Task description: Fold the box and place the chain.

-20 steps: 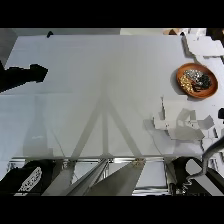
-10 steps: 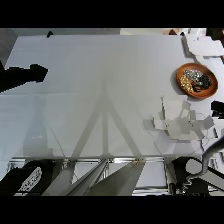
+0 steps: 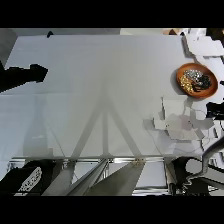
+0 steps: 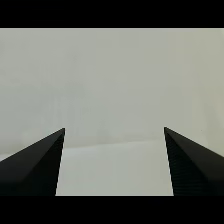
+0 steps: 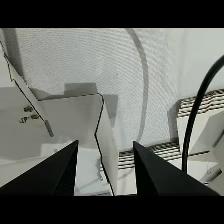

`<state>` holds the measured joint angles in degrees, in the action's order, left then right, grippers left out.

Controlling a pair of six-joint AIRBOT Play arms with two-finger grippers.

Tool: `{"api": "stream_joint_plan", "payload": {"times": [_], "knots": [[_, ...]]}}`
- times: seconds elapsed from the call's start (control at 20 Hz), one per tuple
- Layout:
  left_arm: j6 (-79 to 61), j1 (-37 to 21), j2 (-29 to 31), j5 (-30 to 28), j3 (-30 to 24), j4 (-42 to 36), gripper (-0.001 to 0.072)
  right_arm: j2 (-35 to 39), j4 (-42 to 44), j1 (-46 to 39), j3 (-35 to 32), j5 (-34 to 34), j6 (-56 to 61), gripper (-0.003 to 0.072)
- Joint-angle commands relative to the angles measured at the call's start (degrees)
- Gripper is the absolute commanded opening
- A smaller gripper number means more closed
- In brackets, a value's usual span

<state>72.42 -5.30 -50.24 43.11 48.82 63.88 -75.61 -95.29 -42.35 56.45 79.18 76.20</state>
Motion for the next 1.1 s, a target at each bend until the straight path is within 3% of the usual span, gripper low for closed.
{"api": "stream_joint_plan", "payload": {"times": [0.0,0.2,0.25,0.45,0.85,1.05], "knots": [[0.00,0.02,0.04,0.00,0.07,0.00,0.0695,-2.58,-0.74,-0.02,0.04,0.68,-0.20,0.0385],[-0.02,0.02,0.04,-0.02,0.07,0.00,0.0695,-5.81,-0.94,-0.04,0.04,0.07,-0.81,0.0383],[0.00,0.02,0.04,-0.02,0.07,0.02,0.0695,-6.29,-0.94,-0.04,0.04,0.37,-2.08,0.0349],[0.00,0.02,0.04,-0.02,0.07,0.00,0.0695,-6.67,-0.92,-0.04,0.04,0.74,-3.28,0.0010],[0.00,0.02,0.04,-0.02,0.07,0.00,0.0695,-6.58,3.82,0.15,0.04,5.70,-10.38,0.0009],[0.00,0.02,0.04,-0.02,0.07,0.00,0.0695,-2.56,11.80,2.82,0.02,1.90,-13.03,0.0007]]}}
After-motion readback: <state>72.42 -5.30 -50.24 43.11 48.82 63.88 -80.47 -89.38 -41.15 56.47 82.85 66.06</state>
